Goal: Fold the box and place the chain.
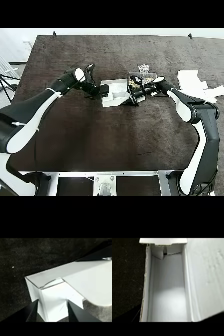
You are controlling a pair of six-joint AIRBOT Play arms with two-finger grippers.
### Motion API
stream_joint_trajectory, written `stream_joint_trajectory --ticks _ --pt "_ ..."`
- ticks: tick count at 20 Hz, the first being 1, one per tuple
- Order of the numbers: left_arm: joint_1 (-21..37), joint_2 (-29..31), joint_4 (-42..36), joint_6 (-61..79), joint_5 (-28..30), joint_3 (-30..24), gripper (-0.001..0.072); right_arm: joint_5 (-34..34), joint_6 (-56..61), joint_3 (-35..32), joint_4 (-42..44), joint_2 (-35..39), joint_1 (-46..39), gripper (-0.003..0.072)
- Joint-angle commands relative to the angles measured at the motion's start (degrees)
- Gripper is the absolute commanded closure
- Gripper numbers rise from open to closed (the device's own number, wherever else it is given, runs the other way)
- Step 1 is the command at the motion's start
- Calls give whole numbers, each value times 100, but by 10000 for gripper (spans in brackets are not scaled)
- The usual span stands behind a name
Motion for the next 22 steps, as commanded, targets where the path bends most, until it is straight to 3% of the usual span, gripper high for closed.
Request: stream_joint_trajectory --ticks 1,11,15,22 --pt "-96 -291 378 -369 -570 444 289 2 0 -2 2 0 2 251" --pt "-203 -551 1027 -826 -1010 817 288 2 0 -2 2 0 2 251" --pt "-203 -739 1342 -979 -1449 1226 289 2 0 -2 2 0 2 251" --pt "-203 -931 1464 -1080 -1711 1624 289 2 0 -2 2 0 2 250"
